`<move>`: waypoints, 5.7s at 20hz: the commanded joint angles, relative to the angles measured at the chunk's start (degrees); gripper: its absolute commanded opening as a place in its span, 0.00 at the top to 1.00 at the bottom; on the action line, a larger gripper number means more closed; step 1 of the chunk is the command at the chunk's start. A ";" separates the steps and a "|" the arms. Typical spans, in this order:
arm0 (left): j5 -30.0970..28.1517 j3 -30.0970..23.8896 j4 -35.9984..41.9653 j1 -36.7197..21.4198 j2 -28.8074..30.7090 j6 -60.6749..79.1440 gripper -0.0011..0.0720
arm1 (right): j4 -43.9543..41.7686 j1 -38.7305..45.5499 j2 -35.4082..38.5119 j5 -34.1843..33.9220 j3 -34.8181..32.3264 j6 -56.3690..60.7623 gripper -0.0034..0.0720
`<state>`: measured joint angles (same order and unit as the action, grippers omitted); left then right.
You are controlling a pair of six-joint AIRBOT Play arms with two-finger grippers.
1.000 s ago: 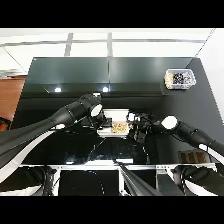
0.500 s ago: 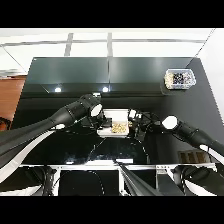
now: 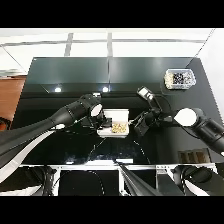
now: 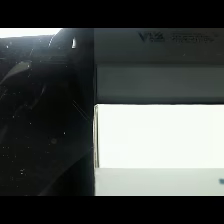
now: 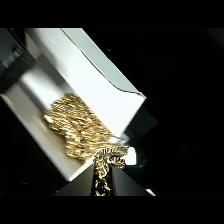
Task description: Fold the box and place the chain.
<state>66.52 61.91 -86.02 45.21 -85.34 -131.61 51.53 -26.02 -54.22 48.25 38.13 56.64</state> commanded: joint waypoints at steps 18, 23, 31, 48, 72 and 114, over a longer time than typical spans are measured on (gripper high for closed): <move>0.22 0.02 -0.04 -0.02 0.00 0.00 0.95 | 10.08 15.19 0.50 23.69 2.56 15.87 0.58; -0.39 0.02 -0.04 -0.02 -0.13 0.02 0.95 | 5.33 15.19 0.50 21.51 2.56 10.36 0.58; 4.46 2.54 -0.63 0.20 0.74 -2.97 0.37 | 5.27 15.21 0.50 22.38 2.56 10.38 0.58; -14.47 -40.81 24.44 -31.21 51.34 29.49 0.37 | 0.61 15.19 0.50 12.52 2.56 10.38 0.58; -18.27 -26.97 49.99 -23.80 10.43 143.64 0.01 | -0.96 15.19 0.50 11.67 2.56 10.40 0.58; -20.79 -26.88 52.43 -20.33 10.38 143.60 0.36 | -6.82 -0.44 -19.02 17.79 16.61 -34.40 0.03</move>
<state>45.52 34.98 -33.56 24.86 -74.94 12.03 44.40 -24.99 -73.28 65.08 54.65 23.31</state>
